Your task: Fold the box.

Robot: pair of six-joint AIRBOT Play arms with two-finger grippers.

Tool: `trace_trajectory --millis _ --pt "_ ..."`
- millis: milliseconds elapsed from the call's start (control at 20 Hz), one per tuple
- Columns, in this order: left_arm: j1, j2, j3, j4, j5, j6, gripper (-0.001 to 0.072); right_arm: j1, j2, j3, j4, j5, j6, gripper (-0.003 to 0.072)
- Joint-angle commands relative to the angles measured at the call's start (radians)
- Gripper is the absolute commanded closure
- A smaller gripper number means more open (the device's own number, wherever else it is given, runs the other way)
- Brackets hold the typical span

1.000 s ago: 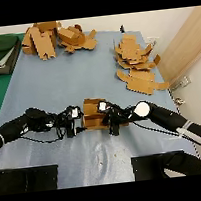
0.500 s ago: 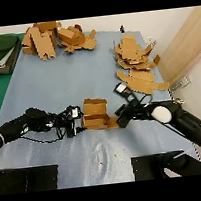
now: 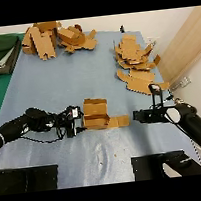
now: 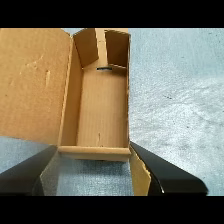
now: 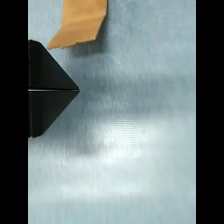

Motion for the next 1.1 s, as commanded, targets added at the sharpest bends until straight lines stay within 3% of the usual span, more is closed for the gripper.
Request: trace_trajectory --millis 0,250,450,700,1000,1050 --pt "0.001 0.0 0.0 0.0 -0.001 0.0 0.0252 -0.027 -0.111 -0.061 0.33 -0.12 -0.169 0.0683" --pt "0.001 0.0 0.0 0.0 -0.001 0.0 0.0252 -0.027 -0.28 -0.063 0.647 -0.165 -0.444 0.0683" --pt "0.001 0.0 0.0 0.0 -0.001 0.0 0.0252 -0.027 -0.318 -0.063 0.885 -0.143 -0.61 0.0683" --pt "0.001 0.0 0.0 0.0 -0.001 0.0 0.0252 -0.027 -0.306 -0.06 0.987 -0.066 -0.666 0.0682" --pt "0.001 0.0 0.0 0.0 -0.001 0.0 0.0252 -0.019 -0.26 -0.06 0.993 -0.037 -0.661 0.0676" --pt "0.001 0.0 0.0 0.0 -0.001 0.0 0.0252 -0.007 -0.26 -0.06 1.007 -0.032 -0.661 0.057"
